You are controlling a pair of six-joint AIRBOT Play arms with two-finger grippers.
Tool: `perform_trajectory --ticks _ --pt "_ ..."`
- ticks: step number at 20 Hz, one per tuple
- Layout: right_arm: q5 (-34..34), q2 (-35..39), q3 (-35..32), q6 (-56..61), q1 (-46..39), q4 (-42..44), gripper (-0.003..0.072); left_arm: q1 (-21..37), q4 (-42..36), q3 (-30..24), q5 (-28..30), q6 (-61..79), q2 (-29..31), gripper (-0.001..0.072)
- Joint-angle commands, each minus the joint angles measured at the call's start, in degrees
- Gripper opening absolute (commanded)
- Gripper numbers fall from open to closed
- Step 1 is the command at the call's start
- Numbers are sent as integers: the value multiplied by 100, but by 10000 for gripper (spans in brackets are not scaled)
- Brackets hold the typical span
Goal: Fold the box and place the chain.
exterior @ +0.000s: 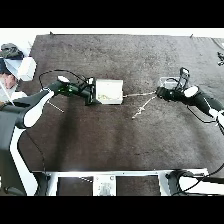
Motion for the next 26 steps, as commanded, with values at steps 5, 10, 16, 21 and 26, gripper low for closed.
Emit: perform_trajectory --ticks 5,10,16,21,26 --pt "-487 -404 240 31 -146 219 279 7 0 -2 2 2 0 347" --pt "-553 -901 673 24 85 431 278 7 0 -2 0 0 0 347" --pt "-979 -1176 782 31 234 516 30 7 2 -2 2 2 0 347" --pt "-876 -463 782 4 503 514 -11 7 0 -2 2 2 0 347" --pt "-817 1034 785 -299 1558 511 -11 7 0 -2 2 2 0 347"
